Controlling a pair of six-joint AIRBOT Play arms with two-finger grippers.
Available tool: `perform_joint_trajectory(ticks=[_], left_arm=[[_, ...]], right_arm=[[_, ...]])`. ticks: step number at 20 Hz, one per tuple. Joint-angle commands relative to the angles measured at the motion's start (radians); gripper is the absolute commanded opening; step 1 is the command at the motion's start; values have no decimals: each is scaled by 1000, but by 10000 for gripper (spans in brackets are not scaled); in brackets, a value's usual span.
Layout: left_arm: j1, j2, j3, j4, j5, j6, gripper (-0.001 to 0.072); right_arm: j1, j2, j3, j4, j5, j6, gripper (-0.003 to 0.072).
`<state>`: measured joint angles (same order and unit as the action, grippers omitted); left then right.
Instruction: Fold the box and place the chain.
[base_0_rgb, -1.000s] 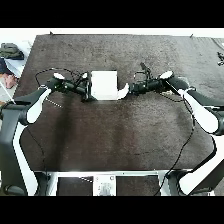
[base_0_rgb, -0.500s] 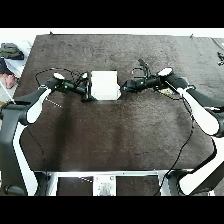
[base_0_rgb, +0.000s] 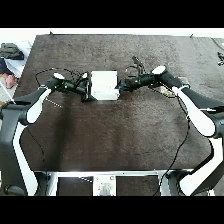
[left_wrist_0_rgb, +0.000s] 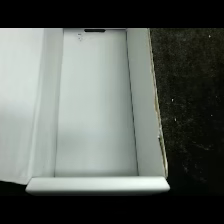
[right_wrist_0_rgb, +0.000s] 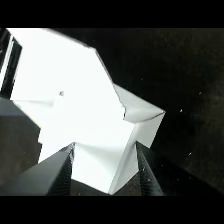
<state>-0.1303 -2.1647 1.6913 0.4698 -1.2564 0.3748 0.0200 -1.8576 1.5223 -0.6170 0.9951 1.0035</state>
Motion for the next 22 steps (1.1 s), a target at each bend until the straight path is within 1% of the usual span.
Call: perform_joint_trajectory(ticks=[1, 4, 9, 10, 13, 16, 19, 22], left_arm=[[0, 1, 1, 0, 0, 0, 345], [0, 1, 1, 0, 0, 0, 344], [0, 1, 1, 0, 0, 0, 345], [0, 1, 1, 0, 0, 0, 345], [0, 1, 1, 0, 0, 0, 345], [0, 1, 1, 0, 0, 0, 345], [0, 1, 1, 0, 0, 0, 345], [0, 1, 1, 0, 0, 0, 345]], right_arm=[[39, -29, 83, -127, 35, 101, 425], [66, -49, 130, -171, 40, 144, 425], [80, -50, 135, -254, 21, 211, 424], [83, -50, 135, -270, 6, 219, 373], [99, -50, 135, -330, -16, 245, 374], [121, -50, 135, -427, -24, 301, 374], [135, -51, 141, -470, -23, 337, 374], [148, -61, 200, -539, -4, 409, 375]])
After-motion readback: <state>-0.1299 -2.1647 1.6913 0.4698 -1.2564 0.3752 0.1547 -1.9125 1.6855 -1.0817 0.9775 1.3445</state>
